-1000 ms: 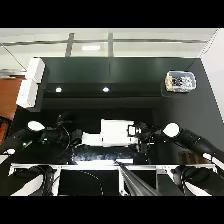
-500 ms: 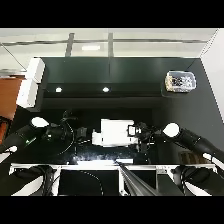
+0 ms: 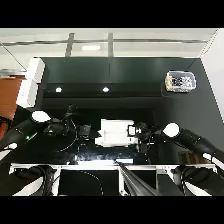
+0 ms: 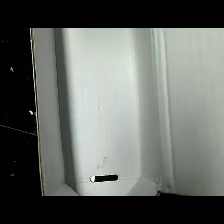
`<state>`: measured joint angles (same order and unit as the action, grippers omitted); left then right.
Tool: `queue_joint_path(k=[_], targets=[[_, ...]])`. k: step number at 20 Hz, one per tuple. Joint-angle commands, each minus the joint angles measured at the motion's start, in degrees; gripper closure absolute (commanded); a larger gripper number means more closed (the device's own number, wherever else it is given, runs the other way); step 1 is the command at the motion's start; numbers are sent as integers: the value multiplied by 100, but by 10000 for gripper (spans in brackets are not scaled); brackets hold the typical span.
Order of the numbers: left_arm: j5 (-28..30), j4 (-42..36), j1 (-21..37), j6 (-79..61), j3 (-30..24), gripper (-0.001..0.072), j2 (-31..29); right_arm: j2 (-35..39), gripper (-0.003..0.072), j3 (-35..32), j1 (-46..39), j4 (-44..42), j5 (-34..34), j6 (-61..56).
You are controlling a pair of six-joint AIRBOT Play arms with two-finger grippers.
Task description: Fold the box and place the chain.
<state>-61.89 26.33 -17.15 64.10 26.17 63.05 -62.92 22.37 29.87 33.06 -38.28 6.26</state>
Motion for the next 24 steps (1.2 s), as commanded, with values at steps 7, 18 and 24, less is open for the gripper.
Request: queue_joint_path(k=[7,18,24], targets=[[490,334,-573,916,83,205,-2,0,259,-2,2,-2,9,-2],[1130,1690,-1449,2450,754,205,0,0,259,-2,2,-2,20,-2],[1104,2288,-1827,3069,1043,205,4,0,259,-2,2,-2,85,-2]])
